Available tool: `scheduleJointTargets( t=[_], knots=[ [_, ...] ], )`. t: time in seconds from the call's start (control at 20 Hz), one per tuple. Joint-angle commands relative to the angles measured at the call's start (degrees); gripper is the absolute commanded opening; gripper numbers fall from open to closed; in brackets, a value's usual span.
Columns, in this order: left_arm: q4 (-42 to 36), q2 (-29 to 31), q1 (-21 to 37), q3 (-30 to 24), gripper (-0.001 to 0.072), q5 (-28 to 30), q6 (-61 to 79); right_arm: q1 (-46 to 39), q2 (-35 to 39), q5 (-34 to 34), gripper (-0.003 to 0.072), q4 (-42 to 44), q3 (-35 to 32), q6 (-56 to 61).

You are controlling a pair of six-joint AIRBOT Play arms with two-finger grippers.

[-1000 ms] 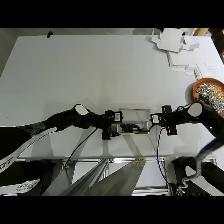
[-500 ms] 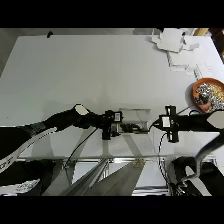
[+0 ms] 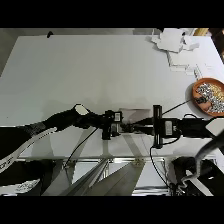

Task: Fold the box and place the chain.

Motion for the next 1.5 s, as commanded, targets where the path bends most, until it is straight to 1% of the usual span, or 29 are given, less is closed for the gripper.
scheduleJointTargets(
  t=[0.0,0.05,0.1,0.15,0.2,0.3,0.45,0.5,0.55,0.7,0.85,0.95,1.1,1.15,1.25,1.35,1.45],
  knots=[
    [0.00,0.04,-0.02,0.00,0.0217,0.00,0.00,6.43,-4.79,-9.18,0.0025,-0.68,-0.02,3.39],
    [0.00,0.04,-0.02,0.00,0.0217,0.02,0.00,6.99,-7.10,-9.18,0.0049,-1.01,-0.02,3.41],
    [0.00,0.04,-0.02,0.00,0.0217,0.00,0.00,7.28,-9.14,-9.25,0.0100,-2.19,-0.02,3.61],
    [0.00,0.04,-0.02,0.00,0.0217,0.02,0.00,7.26,-11.02,-9.25,0.0126,-3.87,0.00,4.02],
    [0.00,0.04,0.00,0.00,0.0217,0.02,0.00,7.26,-11.76,-8.79,0.0135,-5.42,0.04,4.68],
    [0.00,0.04,-0.02,0.00,0.0217,0.02,0.00,7.26,-10.29,-2.51,0.0137,-9.11,1.97,6.45],
    [0.00,0.04,-0.02,0.00,0.0217,0.00,0.00,5.05,-6.47,5.95,0.0137,-25.66,9.27,11.37],
    [0.00,0.04,0.00,0.00,0.0217,0.02,0.00,2.36,-6.21,8.35,0.0135,-30.34,11.67,11.93],
    [0.00,0.04,-0.02,0.00,0.0217,0.02,0.00,-1.09,-6.25,9.68,0.0134,-32.39,13.03,11.89],
    [0.00,0.04,-0.02,0.00,0.0217,0.02,0.00,-13.92,-7.21,9.94,0.0133,-32.50,13.05,8.66],
    [0.02,0.04,-0.02,0.00,0.0217,0.00,0.00,-21.92,-11.56,9.07,0.0103,-32.54,12.59,6.23],
    [0.00,0.04,-0.02,0.00,0.0217,0.02,0.00,-23.08,-16.20,6.69,0.0104,-32.76,11.85,5.99],
    [0.02,0.04,-0.02,0.00,0.0217,0.00,0.00,-23.04,-23.19,6.43,0.0110,-32.81,11.50,-0.24],
    [0.00,0.04,-0.02,0.00,0.0217,0.02,0.00,-23.04,-24.90,6.12,0.0126,-32.83,11.47,-1.29],
    [0.02,0.04,-0.02,0.00,0.0217,0.00,0.00,-23.04,-28.24,3.52,0.0248,-32.81,11.47,-1.75],
    [0.00,0.04,-0.02,0.00,0.0217,0.02,0.00,-23.04,-31.21,1.90,0.0260,-32.83,11.45,-2.67],
    [0.00,0.04,-0.02,0.00,0.0217,0.02,0.00,-23.04,-33.66,1.88,0.0259,-32.83,11.30,-3.30]
  ],
)
